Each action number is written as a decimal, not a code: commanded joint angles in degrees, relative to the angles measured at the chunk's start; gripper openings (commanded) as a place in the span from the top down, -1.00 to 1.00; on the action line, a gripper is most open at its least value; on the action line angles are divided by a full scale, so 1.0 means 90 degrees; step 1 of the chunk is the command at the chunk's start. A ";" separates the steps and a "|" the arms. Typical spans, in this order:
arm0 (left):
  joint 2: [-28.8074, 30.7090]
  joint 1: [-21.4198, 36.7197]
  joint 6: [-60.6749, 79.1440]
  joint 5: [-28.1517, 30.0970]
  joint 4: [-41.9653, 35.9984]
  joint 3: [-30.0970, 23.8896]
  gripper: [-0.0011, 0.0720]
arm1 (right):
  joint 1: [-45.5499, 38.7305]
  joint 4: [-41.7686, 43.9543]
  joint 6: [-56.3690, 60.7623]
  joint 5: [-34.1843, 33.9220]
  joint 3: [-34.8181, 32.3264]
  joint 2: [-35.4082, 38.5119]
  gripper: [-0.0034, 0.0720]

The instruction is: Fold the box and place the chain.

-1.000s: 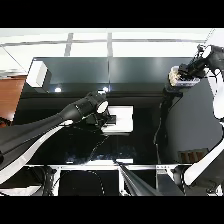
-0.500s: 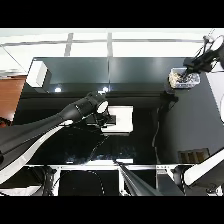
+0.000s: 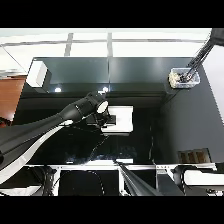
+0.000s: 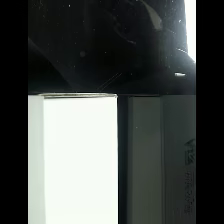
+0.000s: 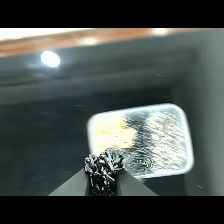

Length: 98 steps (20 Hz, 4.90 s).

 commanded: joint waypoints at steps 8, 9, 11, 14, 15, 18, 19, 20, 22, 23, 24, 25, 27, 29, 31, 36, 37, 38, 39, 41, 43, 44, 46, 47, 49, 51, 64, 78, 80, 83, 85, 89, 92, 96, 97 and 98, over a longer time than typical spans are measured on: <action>-0.0005 -0.0002 0.0000 -0.0012 -0.0024 0.0005 0.89 | -0.0002 0.2606 -0.0894 0.0741 -0.1559 0.2645 0.87; -0.0005 -0.0002 0.0000 -0.0012 -0.0022 0.0005 0.89 | -0.0002 0.2722 -0.0896 0.0738 -0.1732 0.2839 0.87; -0.0005 -0.0002 0.0000 -0.0012 -0.0022 0.0005 0.89 | 0.0000 0.2958 -0.0899 0.0784 -0.2033 0.3118 0.87; -0.0005 -0.0002 0.0000 -0.0010 -0.0019 0.0005 0.89 | 0.0410 0.3167 -0.0901 0.0923 -0.2341 0.3317 0.87; -0.0005 -0.0002 0.0002 -0.0010 -0.0019 0.0005 0.89 | 0.0651 0.3189 -0.0901 0.0986 -0.2402 0.3351 0.87; -0.0005 -0.0002 0.0000 -0.0010 -0.0019 0.0005 0.89 | 0.1353 0.3186 -0.0886 0.1056 -0.2429 0.3361 0.87; -0.0005 -0.0002 0.0000 -0.0010 -0.0022 0.0005 0.89 | 0.1542 0.3174 -0.0882 0.1139 -0.2429 0.3361 0.87; -0.0005 -0.0002 0.0000 -0.0010 -0.0022 0.0005 0.89 | 0.1707 0.3106 -0.0882 0.1246 -0.2429 0.3361 0.87; -0.0005 0.0000 0.0002 -0.0002 -0.0002 0.0005 0.89 | 0.1953 0.2861 -0.0801 0.1428 -0.2431 0.3361 0.87; -0.0005 -0.0002 0.0002 0.0005 -0.0010 0.0005 0.89 | 0.2030 0.2858 -0.0787 0.1450 -0.2443 0.3361 0.87; -0.0005 -0.0002 0.0000 0.0005 -0.0017 0.0005 0.89 | 0.2106 0.2858 -0.0782 0.1452 -0.2448 0.3359 0.87; -0.0005 -0.0002 0.0000 0.0002 -0.0019 0.0005 0.89 | 0.2188 0.2866 -0.0782 0.1443 -0.2470 0.3359 0.87; -0.0005 0.0000 0.0002 0.0000 -0.0019 0.0005 0.89 | 0.2288 0.2875 -0.0784 0.1450 -0.2543 0.3354 0.87; -0.0005 -0.0002 0.0000 0.0000 -0.0022 0.0005 0.89 | 0.2312 0.2939 -0.0782 0.1445 -0.2684 0.3354 0.87; -0.0005 -0.0002 0.0000 0.0000 -0.0019 0.0005 0.89 | 0.2312 0.3067 -0.0784 0.1421 -0.2926 0.3351 0.87; -0.0005 -0.0002 0.0000 0.0000 -0.0022 0.0005 0.89 | 0.2472 0.3509 -0.1022 0.1154 -0.3543 0.3279 0.87; -0.0005 -0.0002 0.0000 0.0000 -0.0022 0.0005 0.89 | 0.2572 0.3534 -0.1022 0.1129 -0.3616 0.3230 0.87; -0.0005 -0.0002 0.0000 0.0000 -0.0022 0.0005 0.89 | 0.2705 0.3577 -0.1022 0.1103 -0.3716 0.3179 0.87; -0.0005 -0.0002 0.0000 0.0005 -0.0022 0.0005 0.89 | 0.2846 0.3623 -0.1025 0.1052 -0.3842 0.3133 0.87; -0.0005 -0.0002 0.0000 0.0000 -0.0019 0.0005 0.89 | 0.3167 0.3602 -0.1137 0.0729 -0.4272 0.3072 0.87; -0.0007 -0.0002 0.0000 0.0007 -0.0017 0.0005 0.89 | 0.3366 0.3614 -0.1222 0.0240 -0.4813 0.2975 0.87; -0.0007 -0.0002 0.0000 0.0007 -0.0019 0.0005 0.89 | 0.3444 0.3660 -0.1270 0.0022 -0.5059 0.2888 0.87; -0.0007 -0.0002 0.0000 0.0005 -0.0019 0.0005 0.89 | 0.3633 0.3670 -0.1358 -0.0449 -0.5464 0.2705 0.87; -0.0007 -0.0002 0.0000 0.0002 -0.0019 0.0005 0.89 | 0.3733 0.3670 -0.1360 -0.0595 -0.5610 0.2589 0.87; -0.0007 -0.0002 0.0000 0.0005 -0.0019 0.0005 0.89 | 0.3878 0.3643 -0.1362 -0.0699 -0.5763 0.2327 0.86; -0.0007 -0.0002 0.0000 0.0002 -0.0019 0.0005 0.89 | 0.4024 0.3638 -0.1428 -0.1008 -0.5904 0.2089 0.86; -0.0007 -0.0002 0.0000 0.0002 -0.0019 0.0005 0.89 | 0.2368 0.1829 -0.1579 -0.0056 -0.6300 0.3281 0.25; -0.0007 -0.0002 0.0000 0.0019 -0.0022 0.0005 0.89 | 0.4364 0.2708 -0.7176 -0.4425 -0.9527 0.2936 -0.96; -0.0012 0.0000 0.0000 0.0024 -0.0019 0.0005 0.89 | 0.4116 0.3208 -0.8221 -0.4403 -0.9486 0.2674 -0.96; -0.0032 -0.0002 0.0000 0.0027 -0.0019 0.0005 0.89 | 0.3949 0.3354 -0.8789 -0.4204 -0.9481 0.2453 -0.96; -0.0029 -0.0002 0.0000 0.0027 -0.0019 0.0005 0.89 | 0.3968 0.3347 -0.8840 -0.4226 -0.9481 0.2356 -0.96; -0.0029 -0.0002 0.0000 0.0024 -0.0019 0.0005 0.89 | 0.3966 0.3308 -0.8828 -0.4289 -0.9481 0.2203 -0.66; -0.0029 -0.0002 0.0000 0.0027 -0.0019 0.0005 0.89 | 0.3963 0.3293 -0.8451 -0.4267 -0.9479 0.2237 0.61; -0.0029 -0.0002 0.0000 0.0024 -0.0019 0.0005 0.89 | 0.3956 0.2531 -0.6676 -0.4245 -0.9474 0.2810 0.86; -0.0032 -0.0002 0.0000 0.0024 -0.0019 0.0005 0.89 | 0.3949 0.2205 -0.6149 -0.4146 -0.9437 0.3092 0.86; -0.0032 -0.0002 0.0000 0.0022 -0.0017 0.0005 0.89 | 0.3895 0.1841 -0.5549 -0.3925 -0.9350 0.3400 0.86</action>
